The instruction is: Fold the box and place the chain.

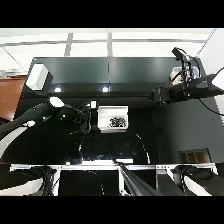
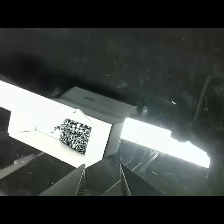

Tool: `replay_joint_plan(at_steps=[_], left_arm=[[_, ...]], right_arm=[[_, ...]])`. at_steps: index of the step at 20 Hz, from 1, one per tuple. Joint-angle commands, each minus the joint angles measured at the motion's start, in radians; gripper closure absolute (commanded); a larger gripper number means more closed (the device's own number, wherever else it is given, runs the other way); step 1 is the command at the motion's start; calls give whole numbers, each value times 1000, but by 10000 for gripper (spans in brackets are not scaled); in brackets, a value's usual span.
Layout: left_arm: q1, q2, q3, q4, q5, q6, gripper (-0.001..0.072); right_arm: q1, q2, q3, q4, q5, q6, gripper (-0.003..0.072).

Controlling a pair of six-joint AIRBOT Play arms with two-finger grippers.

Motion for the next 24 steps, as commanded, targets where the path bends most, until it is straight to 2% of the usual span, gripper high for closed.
replay_joint_plan(at_steps=[1, 5, 6, 7, 8, 10, 13, 14, 15, 18, 20, 22, 24], left_arm=[[-11, 0, 2, -2, 21, -1, 13], [-55, 0, 5, 6, 78, 2, 15], [-61, 0, 5, 16, 79, 2, 45], [-64, 0, 5, 23, 76, 3, 175], [-64, 0, 5, 25, 76, 3, 258], [-64, 0, 5, 25, 76, 3, 365], [-64, 0, 5, 24, 76, 2, 365], [-64, 0, 5, 24, 76, 2, 366], [-64, 0, 5, 24, 77, 2, 366], [-64, 0, 5, 24, 77, 3, 365], [-64, 0, 5, 24, 77, 3, 366], [-64, 0, 5, 24, 77, 3, 366], [-64, 0, 5, 24, 77, 2, 366]], right_arm=[[0, -15, 0, 0, -6, 0, 418], [0, -25, 0, 1, -6, 0, 418], [0, -25, 0, 0, -6, 1, 418], [0, -25, 0, 0, -6, 0, 418], [0, -26, 0, 0, -6, 0, 418], [0, -26, 0, 0, -14, 0, 418], [5, -42, 0, 15, -67, 1, 414], [16, -62, 0, 31, -100, 0, 232], [30, -89, 0, 46, -139, -3, -34], [83, -218, 0, 62, -299, -27, -34], [120, -300, 0, 129, -427, -106, -34], [158, -349, 0, 227, -462, -324, -32], [195, -352, 0, 232, -418, -644, -32]])
